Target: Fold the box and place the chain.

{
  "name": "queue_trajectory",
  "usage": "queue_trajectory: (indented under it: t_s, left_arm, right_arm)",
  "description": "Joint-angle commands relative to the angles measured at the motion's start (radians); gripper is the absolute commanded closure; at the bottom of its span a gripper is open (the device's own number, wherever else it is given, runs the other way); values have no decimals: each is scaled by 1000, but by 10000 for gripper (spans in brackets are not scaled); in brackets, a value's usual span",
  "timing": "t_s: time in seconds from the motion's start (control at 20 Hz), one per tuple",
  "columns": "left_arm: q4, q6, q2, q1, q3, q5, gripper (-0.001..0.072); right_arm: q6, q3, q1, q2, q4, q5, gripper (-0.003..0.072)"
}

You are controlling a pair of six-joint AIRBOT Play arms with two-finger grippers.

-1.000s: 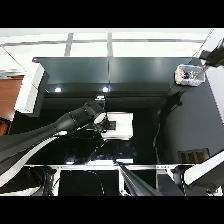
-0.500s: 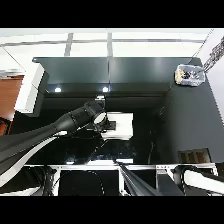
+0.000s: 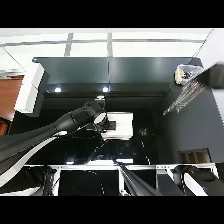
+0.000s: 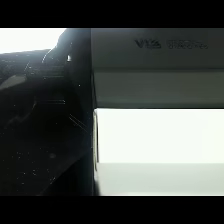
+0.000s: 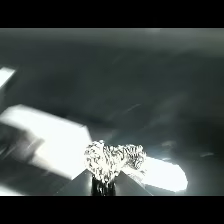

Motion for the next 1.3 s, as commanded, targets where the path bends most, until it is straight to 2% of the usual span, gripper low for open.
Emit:
queue_trajectory:
  t_s: [0.0, 0.1, 0.25, 0.35, 0.45, 0.75, 1.05, 1.25]
  left_arm:
    - [0, 0, -1, 0, 0, 0, 684]
    - [0, 0, -1, 0, 0, 0, 684]
    - [0, 0, -1, 0, 0, 0, 684]
    - [0, 0, -1, 0, 0, 0, 683]
    - [0, 0, -1, 0, 0, 0, 684]
    - [0, 0, -1, 0, 0, 0, 684]
    - [0, 0, -1, 0, 0, 0, 684]
    - [0, 0, -1, 0, 0, 1, 683]
  right_arm:
    - [-5, -212, 117, 80, 240, -10, 679]
    - [-5, -304, 208, 79, 315, -177, 679]
    - [-5, -383, 348, 51, 372, -383, 679]
    - [-5, -390, 421, 16, 367, -488, 679]
    - [-1, -390, 447, -26, 360, -546, 679]
    - [56, -390, 449, -108, 241, -526, 679]
    - [89, -390, 449, -109, 157, -381, 678]
    - [89, -391, 450, -148, 163, -424, 677]
